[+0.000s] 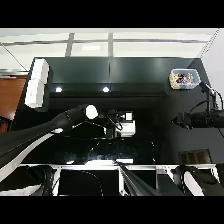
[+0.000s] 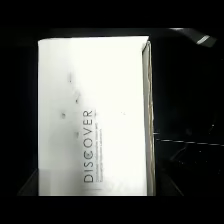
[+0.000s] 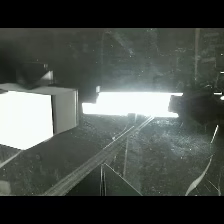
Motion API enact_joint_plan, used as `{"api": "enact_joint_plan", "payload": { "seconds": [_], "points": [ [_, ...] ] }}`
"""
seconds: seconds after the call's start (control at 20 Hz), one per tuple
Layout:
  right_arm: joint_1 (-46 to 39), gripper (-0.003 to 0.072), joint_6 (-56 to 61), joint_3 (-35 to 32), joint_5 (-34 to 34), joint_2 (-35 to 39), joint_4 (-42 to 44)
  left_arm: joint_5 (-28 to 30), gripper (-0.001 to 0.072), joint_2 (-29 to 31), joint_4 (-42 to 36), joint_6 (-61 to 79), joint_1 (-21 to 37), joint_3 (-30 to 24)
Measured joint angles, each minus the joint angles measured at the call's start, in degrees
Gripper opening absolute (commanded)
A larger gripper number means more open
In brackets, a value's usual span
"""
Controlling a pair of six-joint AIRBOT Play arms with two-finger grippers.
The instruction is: Fold the box and place the chain.
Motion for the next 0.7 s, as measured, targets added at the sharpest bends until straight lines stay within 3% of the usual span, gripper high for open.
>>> {"api": "enact_joint_plan", "payload": {
  "seconds": [0.05, 0.1, 0.35, 0.5, 0.6, 0.7],
  "points": [
    [0.0, 0.0007, 0.0, 0.0, 0.0, 0.0, 0.0, 0.3, 0.0376, 0.3, 0.6, -1.2, -0.1, 0.0],
    [0.0, 0.0007, 0.0, 0.0, 0.0, 0.0, 0.0, 0.0, 0.0347, 0.9, 1.5, -3.2, 0.2, 0.0],
    [0.0, 0.0007, 0.0, 0.0, 0.0, 0.0, 0.0, -8.1, 0.0347, 6.8, 11.8, -22.5, 8.1, 0.0],
    [0.0, 0.0007, 0.0, 0.0, 0.0, 0.0, 0.0, -17.6, 0.0348, 11.0, 22.3, -39.8, 18.2, -0.1],
    [0.0, 0.0007, 0.0, 0.0, 0.0, 0.0, 0.0, -25.9, 0.0348, 13.1, 28.0, -49.1, 26.9, -0.4],
    [0.2, 0.0007, 0.0, 0.0, -0.3, 0.0, 0.0, -30.8, 0.0348, 14.6, 31.4, -56.0, 36.8, -1.2]
  ]
}}
